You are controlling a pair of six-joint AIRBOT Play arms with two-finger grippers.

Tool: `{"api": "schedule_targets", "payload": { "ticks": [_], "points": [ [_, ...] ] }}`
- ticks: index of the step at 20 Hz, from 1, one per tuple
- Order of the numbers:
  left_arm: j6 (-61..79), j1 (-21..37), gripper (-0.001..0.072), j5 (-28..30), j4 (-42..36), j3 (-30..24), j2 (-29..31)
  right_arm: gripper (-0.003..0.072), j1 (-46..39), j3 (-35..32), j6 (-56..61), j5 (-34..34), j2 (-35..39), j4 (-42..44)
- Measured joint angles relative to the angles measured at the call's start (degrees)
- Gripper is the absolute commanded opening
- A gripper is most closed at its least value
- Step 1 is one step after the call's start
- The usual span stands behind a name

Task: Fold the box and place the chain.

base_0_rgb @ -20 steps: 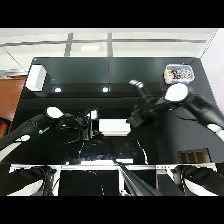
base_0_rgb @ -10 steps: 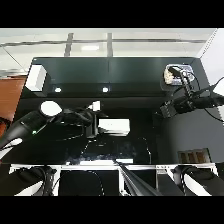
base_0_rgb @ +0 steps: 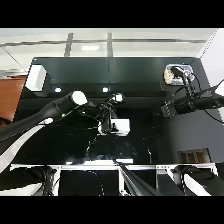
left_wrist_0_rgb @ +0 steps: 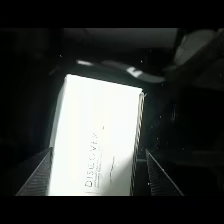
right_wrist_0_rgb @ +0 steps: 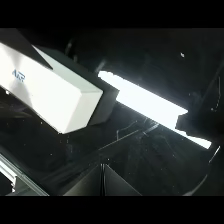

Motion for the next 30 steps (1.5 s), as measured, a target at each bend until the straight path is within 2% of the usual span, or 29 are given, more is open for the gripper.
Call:
{"api": "schedule_targets", "payload": {
  "ticks": [5, 10, 11, 12, 13, 14, 15, 18, 21, 24, 26, 30],
  "points": [
    [-4.2, -3.2, 0.0719, -1.8, 7.1, 3.8, -1.4, 0.0015, 0.0, -0.4, 0.0, 0.3, 0.0, 0.0],
    [-9.9, -7.7, 0.0696, -3.2, 19.7, 6.6, -1.7, 0.0015, 0.0, -0.5, 0.0, 0.2, 0.0, 0.0],
    [-10.6, -8.4, 0.0669, -3.5, 21.6, 7.0, -1.7, 0.0015, 0.0, -0.5, 0.0, 0.1, 0.0, 0.0],
    [-11.0, -9.0, 0.0599, -3.9, 23.6, 7.2, -1.7, 0.0015, 0.0, -0.5, 0.0, 0.1, 0.0, 0.0],
    [-11.6, -9.6, 0.057, -4.1, 25.7, 7.4, -1.7, 0.0015, 0.0, -0.5, 0.0, 0.0, 0.0, 0.0],
    [-12.5, -10.2, 0.0411, -4.3, 27.5, 7.5, -1.7, 0.0016, 0.0, -0.5, 0.0, 0.0, 0.0, 0.0],
    [-13.7, -10.8, 0.0314, -4.5, 29.8, 7.8, -1.7, 0.0015, 0.0, -0.5, 0.0, 0.0, 0.0, 0.1],
    [-20.3, -10.1, 0.0314, -8.5, 37.5, 9.7, -1.2, 0.0015, 0.0, -0.5, 0.0, -0.1, 0.0, 0.1],
    [-28.4, -4.9, 0.0314, -12.6, 40.4, 12.6, 1.9, 0.0015, 0.0, -0.5, 0.0, -0.1, 0.0, 0.1],
    [-37.3, 4.9, 0.0314, -18.0, 43.0, 13.8, 6.9, 0.0015, 0.0, -0.5, 0.0, -0.2, 0.0, 0.2],
    [-43.7, 13.9, 0.0313, -22.2, 45.0, 14.2, 10.3, 0.0015, 0.0, -0.5, 0.0, -0.6, 0.0, 0.2],
    [-54.4, 35.2, 0.0314, -24.2, 47.1, 14.4, 13.0, 0.0015, 0.0, -0.5, 0.1, -1.4, 0.0, 0.4]
  ]
}}
